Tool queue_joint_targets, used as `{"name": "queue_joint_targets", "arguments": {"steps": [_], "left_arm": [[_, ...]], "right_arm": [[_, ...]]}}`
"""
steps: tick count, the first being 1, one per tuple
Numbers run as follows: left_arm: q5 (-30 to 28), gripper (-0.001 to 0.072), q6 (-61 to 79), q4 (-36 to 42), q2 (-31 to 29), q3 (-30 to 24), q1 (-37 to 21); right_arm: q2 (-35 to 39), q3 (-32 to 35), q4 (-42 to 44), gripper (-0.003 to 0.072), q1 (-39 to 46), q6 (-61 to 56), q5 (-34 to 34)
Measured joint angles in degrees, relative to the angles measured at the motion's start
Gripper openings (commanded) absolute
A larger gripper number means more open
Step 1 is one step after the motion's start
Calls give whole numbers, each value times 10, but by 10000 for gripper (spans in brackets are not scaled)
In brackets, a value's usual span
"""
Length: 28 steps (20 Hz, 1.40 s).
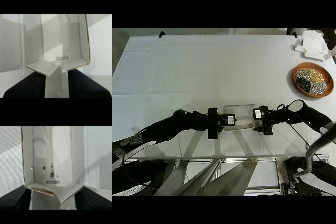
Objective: Fold the box and place the chain.
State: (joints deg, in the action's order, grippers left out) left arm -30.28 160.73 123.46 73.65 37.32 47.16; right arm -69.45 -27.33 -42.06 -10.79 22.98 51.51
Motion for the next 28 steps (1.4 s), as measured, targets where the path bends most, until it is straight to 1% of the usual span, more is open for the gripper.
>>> {"name": "queue_joint_targets", "arguments": {"steps": [1,3,4,5,10,11,12,14,15,22,24,28], "left_arm": [[7,244,0,2,0,0,2],[21,240,0,7,1,0,9],[28,211,0,9,1,0,14],[35,202,0,11,2,0,18],[57,214,0,21,10,0,37],[60,258,0,23,11,0,39],[61,329,0,25,12,0,41],[62,417,0,28,14,0,43],[63,420,0,28,15,0,43],[63,406,-3,30,15,0,44],[55,340,-10,28,9,0,43],[31,334,-33,22,-19,0,32]], "right_arm": [[0,0,0,421,0,0,-1],[0,0,0,421,0,0,-1],[0,0,0,421,0,0,-1],[0,0,-1,421,0,0,0],[0,0,-1,421,0,0,0],[0,0,-1,421,0,0,0],[0,0,-1,421,0,0,0],[0,0,0,421,0,0,0],[0,0,0,421,0,0,0],[0,0,0,421,0,0,1],[0,0,0,421,0,2,2],[0,0,2,421,0,0,2]]}}
